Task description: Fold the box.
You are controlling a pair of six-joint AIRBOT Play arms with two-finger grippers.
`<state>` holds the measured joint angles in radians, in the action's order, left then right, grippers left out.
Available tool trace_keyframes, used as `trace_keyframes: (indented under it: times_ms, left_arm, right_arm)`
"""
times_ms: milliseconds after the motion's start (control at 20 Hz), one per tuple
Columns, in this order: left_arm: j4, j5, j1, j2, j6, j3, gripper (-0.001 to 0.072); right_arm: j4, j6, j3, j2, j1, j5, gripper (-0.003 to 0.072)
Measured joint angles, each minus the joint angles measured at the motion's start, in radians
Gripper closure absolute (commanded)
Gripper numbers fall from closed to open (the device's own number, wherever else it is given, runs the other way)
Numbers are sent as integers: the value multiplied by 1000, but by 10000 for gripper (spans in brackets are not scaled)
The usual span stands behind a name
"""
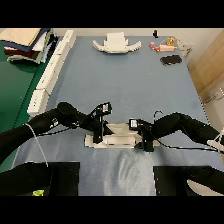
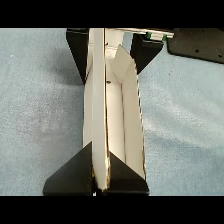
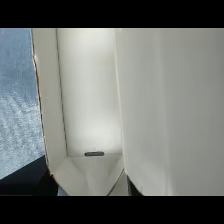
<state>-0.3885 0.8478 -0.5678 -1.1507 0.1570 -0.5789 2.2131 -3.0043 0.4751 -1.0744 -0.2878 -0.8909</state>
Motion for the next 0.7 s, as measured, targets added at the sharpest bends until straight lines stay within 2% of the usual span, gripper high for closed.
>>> trace_keyframes:
  times_ms: [450, 500, 550, 600, 700]
  left_arm:
    - [6, -1, 0, 0, 0, 0, 694]
    - [8, -1, 0, 0, -2, 0, 597]
    - [3, -11, -2, 1, -10, 0, 343]
    - [-4, -8, -1, 1, -21, 2, 231]
    - [7, -3, -1, 2, -50, 0, 225]
  right_arm:
    - [-3, 0, 0, 0, 0, -1, 176]
    - [-3, 0, 0, 0, 0, 0, 176]
    - [-3, 0, 0, 0, 0, -1, 176]
    - [-3, 0, 0, 0, 0, -1, 176]
    - [-3, 0, 0, 0, 0, -1, 176]
